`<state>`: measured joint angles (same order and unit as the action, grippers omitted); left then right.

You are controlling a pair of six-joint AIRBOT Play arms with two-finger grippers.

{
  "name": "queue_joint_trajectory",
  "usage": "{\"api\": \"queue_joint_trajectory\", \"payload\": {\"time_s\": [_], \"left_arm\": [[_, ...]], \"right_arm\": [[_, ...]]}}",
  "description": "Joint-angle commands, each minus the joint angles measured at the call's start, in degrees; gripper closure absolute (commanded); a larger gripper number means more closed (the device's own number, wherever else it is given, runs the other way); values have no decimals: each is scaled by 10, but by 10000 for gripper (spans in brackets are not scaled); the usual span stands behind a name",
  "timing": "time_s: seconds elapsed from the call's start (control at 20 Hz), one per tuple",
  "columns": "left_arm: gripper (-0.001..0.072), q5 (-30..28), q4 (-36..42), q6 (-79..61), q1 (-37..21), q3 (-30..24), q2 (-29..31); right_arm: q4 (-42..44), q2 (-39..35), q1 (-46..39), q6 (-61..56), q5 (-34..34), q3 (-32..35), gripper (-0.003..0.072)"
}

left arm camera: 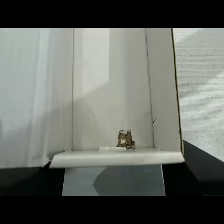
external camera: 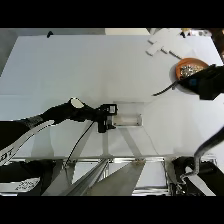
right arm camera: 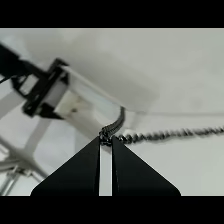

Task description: Fold the box and place the chain.

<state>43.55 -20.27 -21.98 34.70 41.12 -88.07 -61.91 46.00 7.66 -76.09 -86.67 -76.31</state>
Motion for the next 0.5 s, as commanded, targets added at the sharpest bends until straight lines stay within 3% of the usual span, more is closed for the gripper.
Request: {"api": "queue_joint_trajectory", "payload": {"time_s": [0.0, 0.3, 0.45], "left_arm": [[700, 0, 0, 0, 0, 0, 0], [700, 0, 0, 0, 0, 0, 0], [700, 0, 0, 0, 0, 0, 0]], "right_arm": [[4, -11, 119, -26, 28, 35, 669], [-113, -11, 309, -128, 132, 125, 669], [-127, -11, 349, -150, 211, 181, 669]]}}
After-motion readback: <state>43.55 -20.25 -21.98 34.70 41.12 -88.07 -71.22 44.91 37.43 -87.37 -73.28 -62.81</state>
